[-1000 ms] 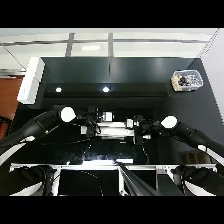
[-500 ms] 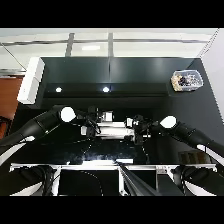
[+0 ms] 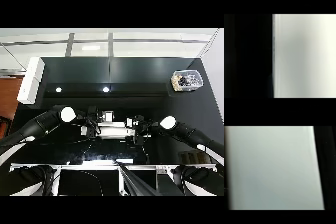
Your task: Fold the box and place the chain.
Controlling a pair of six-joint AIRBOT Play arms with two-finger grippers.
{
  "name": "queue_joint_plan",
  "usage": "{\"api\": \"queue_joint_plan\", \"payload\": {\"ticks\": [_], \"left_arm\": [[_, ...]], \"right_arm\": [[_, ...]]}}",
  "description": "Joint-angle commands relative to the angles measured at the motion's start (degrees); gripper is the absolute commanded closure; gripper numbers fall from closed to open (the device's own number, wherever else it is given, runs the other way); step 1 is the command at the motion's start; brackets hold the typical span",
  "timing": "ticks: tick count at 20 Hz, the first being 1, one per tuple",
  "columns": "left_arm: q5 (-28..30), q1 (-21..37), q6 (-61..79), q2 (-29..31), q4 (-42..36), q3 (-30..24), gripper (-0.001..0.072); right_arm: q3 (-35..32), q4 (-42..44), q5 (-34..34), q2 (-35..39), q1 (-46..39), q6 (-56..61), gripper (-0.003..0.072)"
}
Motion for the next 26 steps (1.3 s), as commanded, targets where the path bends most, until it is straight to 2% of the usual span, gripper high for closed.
{"api": "queue_joint_plan", "payload": {"ticks": [1, 22, 23, 26], "left_arm": [[0.33, 0.0, 0.02, 0.04, 0.04, -0.02, 0.0683], [0.33, 0.0, 0.02, 0.04, 0.04, -0.02, 0.0683], [0.33, 0.0, 0.02, 0.04, 0.04, -0.02, 0.0683], [0.22, 0.0, 0.02, 0.04, 0.04, -0.02, 0.0683]], "right_arm": [[-0.02, -1.29, 0.13, -0.04, 0.02, 1.03, 0.0091], [0.0, -4.57, -1.44, -0.37, 2.21, 3.15, 0.0094], [0.0, -4.59, -1.46, -0.37, 2.21, 3.13, 0.0212], [0.0, -4.59, -1.46, -0.37, 2.21, 3.13, 0.0214]]}}
